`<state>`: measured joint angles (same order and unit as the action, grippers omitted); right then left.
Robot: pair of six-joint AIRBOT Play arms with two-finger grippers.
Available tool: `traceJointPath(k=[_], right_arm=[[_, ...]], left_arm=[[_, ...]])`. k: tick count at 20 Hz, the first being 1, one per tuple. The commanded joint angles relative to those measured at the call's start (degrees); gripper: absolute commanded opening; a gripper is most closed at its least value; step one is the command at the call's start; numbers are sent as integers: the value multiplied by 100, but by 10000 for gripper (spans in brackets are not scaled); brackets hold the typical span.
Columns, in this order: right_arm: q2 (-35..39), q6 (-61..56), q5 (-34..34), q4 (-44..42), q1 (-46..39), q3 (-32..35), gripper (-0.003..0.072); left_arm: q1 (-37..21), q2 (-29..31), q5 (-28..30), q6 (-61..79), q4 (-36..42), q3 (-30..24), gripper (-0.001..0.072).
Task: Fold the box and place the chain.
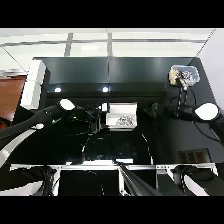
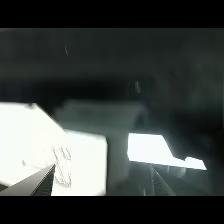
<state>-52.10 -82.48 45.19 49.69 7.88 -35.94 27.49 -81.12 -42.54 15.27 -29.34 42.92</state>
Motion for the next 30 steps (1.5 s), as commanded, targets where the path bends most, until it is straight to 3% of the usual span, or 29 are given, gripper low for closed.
traceJointPath(k=[1, 5, 9, 17, 21, 30], right_arm=[[-498, 46, -352, -4, 0, -708, 669], [-1593, 341, -529, -37, 90, -1703, 669], [-2173, 542, -420, -160, 354, -1976, 669], [-2159, 4575, 782, -140, 848, -1978, 668], [-2013, 5458, 1698, -166, 868, -1976, 668], [-2044, 6594, 1650, -280, 1325, -1823, 668]], left_arm=[[2, -4, 35, 2, -17, 4, 370], [2, 0, 33, 2, -17, 4, 370], [2, 0, 33, 2, -17, 4, 370], [2, 0, 31, -2, -15, 4, 370], [2, 0, 31, -2, -15, 4, 370], [2, 0, 24, -4, -15, 4, 370]])
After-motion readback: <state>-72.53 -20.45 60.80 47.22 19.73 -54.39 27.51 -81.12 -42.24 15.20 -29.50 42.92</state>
